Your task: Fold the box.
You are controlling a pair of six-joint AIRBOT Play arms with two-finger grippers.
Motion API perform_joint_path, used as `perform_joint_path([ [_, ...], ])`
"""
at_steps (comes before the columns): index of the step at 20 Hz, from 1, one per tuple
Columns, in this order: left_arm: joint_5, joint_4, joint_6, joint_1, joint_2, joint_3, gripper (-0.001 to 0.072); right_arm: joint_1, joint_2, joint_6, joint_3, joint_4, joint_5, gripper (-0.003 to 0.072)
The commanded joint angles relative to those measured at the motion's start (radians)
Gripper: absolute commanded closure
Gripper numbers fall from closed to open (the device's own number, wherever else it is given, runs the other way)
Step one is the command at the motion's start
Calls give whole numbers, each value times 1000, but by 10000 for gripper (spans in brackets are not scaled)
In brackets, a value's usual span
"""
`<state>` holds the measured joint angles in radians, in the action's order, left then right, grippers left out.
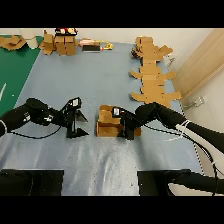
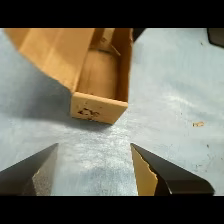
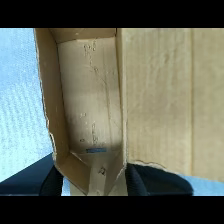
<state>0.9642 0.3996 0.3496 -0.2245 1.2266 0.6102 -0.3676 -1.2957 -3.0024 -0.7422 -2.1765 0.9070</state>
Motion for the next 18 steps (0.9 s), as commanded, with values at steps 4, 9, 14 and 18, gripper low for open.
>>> perform_joint_path([
  [4,-146,-4,80,-121,-3,-29,-3,0,0,0,0,0,0,240],
  [9,-214,-121,81,-159,21,-22,-4,0,0,0,0,0,0,239],
  [14,-223,-133,81,-186,45,-3,-3,0,0,0,0,0,0,240],
  [18,-239,-133,81,-224,45,-1,-3,0,0,0,0,0,0,239],
])
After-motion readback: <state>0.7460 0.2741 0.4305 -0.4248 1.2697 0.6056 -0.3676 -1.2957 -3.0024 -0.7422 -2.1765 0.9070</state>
